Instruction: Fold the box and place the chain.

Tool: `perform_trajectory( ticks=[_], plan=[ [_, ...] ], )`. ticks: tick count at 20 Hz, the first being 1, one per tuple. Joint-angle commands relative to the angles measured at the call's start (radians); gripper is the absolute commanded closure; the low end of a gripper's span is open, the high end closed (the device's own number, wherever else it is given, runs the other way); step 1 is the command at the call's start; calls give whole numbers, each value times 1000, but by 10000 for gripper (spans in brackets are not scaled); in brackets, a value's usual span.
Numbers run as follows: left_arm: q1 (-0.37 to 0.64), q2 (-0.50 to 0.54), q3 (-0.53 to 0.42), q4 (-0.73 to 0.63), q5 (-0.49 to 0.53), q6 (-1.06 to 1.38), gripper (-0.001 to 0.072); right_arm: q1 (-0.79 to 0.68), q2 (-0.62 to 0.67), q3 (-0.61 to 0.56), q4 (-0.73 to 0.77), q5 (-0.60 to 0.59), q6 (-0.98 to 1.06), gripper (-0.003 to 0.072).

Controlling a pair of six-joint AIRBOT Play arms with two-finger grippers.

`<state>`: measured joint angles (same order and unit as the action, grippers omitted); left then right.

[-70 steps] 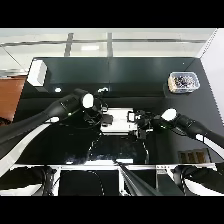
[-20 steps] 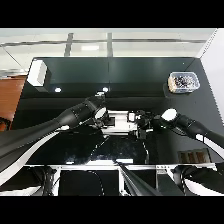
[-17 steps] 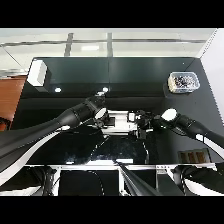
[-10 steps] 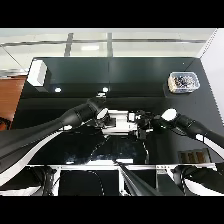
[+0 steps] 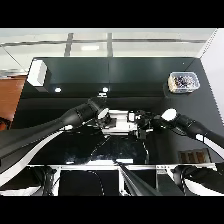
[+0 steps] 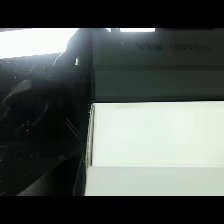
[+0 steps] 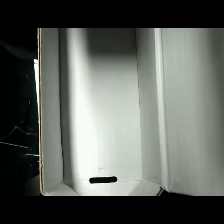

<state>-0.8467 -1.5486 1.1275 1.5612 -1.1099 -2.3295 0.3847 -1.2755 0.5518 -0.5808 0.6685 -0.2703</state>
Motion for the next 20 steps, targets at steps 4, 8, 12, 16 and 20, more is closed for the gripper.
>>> perform_trajectory(
  ticks=[4, 8, 12, 16, 20],
  plan=[
    [2, 0, 16, 3, -5, -5, 467, 0, 0, 0, 0, 0, 1, 563],
    [5, 0, 16, 11, -23, -35, 688, 0, 0, 0, 0, 0, 1, 563],
    [4, -3, 16, 8, -28, -36, 688, 0, 0, 0, 0, 0, 1, 563],
    [4, -4, 16, -2, -16, -34, 686, 0, 0, 0, 0, 0, 1, 563],
    [4, -4, 16, -3, -17, -31, 686, 0, 0, 0, 0, 0, 1, 563]
  ],
)
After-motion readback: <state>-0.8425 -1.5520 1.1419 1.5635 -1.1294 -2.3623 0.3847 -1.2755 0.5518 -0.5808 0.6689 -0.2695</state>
